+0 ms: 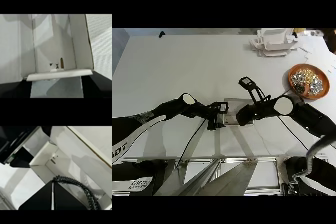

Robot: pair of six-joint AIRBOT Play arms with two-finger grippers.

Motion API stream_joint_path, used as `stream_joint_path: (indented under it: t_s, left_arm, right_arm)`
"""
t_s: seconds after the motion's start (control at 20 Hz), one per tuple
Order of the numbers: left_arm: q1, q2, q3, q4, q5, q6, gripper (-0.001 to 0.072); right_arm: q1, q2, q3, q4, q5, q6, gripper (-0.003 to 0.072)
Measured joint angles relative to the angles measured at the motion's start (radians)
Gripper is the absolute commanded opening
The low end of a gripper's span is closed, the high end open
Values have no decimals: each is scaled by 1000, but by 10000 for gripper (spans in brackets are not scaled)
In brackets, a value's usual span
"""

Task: Fold the box and place the chain.

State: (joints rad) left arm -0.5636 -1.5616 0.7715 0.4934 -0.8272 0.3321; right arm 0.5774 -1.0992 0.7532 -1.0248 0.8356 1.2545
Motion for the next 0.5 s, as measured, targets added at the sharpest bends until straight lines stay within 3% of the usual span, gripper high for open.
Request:
stream_joint_path:
  t_s: [0.15, 0.5]
  left_arm:
    - [0, 0, 0, 0, 0, 0, 88]
    - [0, 0, 0, 0, 0, 0, 88]
  right_arm:
    - [2, -31, -1, -11, -3, -1, 140]
    - [-8, -18, 3, -24, 30, 2, 140]
